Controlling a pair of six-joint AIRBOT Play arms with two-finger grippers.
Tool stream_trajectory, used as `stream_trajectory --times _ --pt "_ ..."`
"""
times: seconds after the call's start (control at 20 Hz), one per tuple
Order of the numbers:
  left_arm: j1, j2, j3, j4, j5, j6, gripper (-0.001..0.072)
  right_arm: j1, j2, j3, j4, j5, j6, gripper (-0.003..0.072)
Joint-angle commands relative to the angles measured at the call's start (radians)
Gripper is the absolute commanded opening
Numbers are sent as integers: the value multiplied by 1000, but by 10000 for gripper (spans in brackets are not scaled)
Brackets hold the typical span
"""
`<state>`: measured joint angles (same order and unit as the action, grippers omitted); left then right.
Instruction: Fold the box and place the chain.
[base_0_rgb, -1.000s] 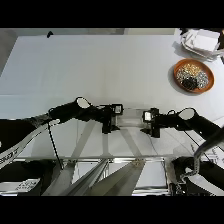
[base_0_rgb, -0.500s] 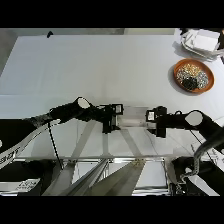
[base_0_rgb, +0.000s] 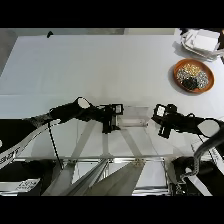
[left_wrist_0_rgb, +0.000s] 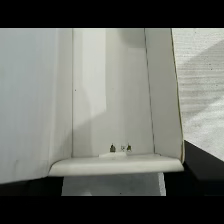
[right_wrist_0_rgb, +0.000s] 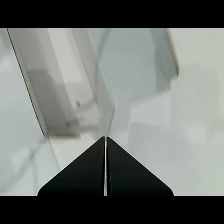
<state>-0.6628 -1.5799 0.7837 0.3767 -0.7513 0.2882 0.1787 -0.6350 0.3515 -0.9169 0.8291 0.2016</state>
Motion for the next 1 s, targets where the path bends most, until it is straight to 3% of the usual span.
stream_trajectory --times 0.0,0.15,0.4,0.6,0.95 --pt "0 1 -1 0 -1 0 364 1 -2 1 365 -29 -224 16" --pt "0 1 -1 0 -1 0 364 1 -106 1 560 -124 -369 16" --pt "0 1 -1 0 -1 0 364 1 -327 1 581 -350 -383 16" --pt "0 1 -1 0 -1 0 364 1 -424 1 581 -341 -382 16" --pt "0 1 -1 0 -1 0 364 1 -436 1 523 -317 -382 16"
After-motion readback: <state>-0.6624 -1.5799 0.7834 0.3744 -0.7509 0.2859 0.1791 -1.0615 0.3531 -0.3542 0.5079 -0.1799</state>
